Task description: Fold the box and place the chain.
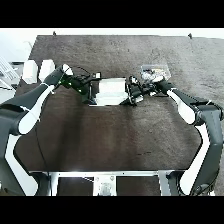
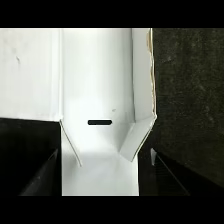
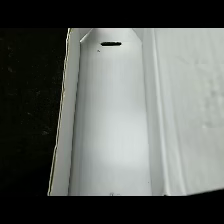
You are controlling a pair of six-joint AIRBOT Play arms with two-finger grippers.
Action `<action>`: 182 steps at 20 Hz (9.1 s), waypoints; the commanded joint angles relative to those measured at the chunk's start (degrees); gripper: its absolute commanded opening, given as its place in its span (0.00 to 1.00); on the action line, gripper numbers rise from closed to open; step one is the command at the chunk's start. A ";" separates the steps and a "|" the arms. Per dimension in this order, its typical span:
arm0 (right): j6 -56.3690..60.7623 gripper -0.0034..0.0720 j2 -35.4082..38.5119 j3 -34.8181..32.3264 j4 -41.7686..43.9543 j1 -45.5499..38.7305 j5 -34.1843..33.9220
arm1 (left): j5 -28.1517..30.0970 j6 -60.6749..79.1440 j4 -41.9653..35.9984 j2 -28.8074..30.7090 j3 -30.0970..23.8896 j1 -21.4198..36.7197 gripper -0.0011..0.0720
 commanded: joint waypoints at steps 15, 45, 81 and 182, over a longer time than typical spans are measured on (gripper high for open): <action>0.02 0.81 0.02 0.02 0.00 0.04 0.02 | 1.16 1.49 1.60 -0.20 0.00 -2.12 0.50; 0.02 0.81 0.02 0.02 0.00 0.04 0.02 | 4.50 7.89 -5.88 -0.26 0.00 -4.98 0.78; 0.02 0.81 0.02 0.02 0.00 0.04 0.00 | -11.61 -1.29 -17.86 13.31 -4.96 8.44 0.03; 0.02 0.81 0.02 0.02 -0.02 0.07 0.02 | -3.85 -109.26 24.06 -1.46 11.72 -11.78 0.51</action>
